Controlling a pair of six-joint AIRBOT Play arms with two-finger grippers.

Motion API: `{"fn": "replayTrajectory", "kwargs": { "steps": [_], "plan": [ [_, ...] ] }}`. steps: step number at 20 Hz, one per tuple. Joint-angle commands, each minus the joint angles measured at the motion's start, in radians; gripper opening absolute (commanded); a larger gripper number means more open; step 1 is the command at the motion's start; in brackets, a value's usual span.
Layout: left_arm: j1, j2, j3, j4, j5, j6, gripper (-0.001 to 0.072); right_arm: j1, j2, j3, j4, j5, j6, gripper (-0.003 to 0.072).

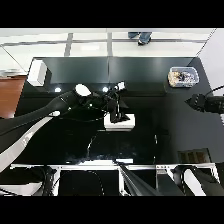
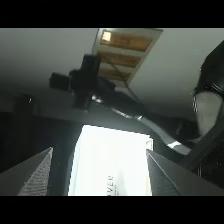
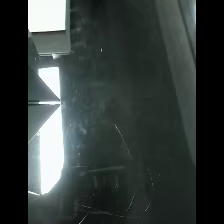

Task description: Fold the box and place the chain.

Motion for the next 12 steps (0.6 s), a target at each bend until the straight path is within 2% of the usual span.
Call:
{"fn": "replayTrajectory", "kwargs": {
  "steps": [1,4,12],
  "plan": [
    [-0.002,-0.018,0.004,0.048,-0.017,-0.01,0.0714,-0.01,0.001,0.0,-0.006,0.0,-0.018,0.0011],
    [-0.002,-0.018,0.004,0.095,-0.017,-0.074,0.0714,-0.01,0.001,0.0,-0.006,0.0,-0.021,0.0011],
    [-0.001,-0.018,0.004,0.099,-0.044,-0.089,0.0713,-0.01,0.001,0.0,0.001,0.01,-0.024,0.001]
  ]
}}
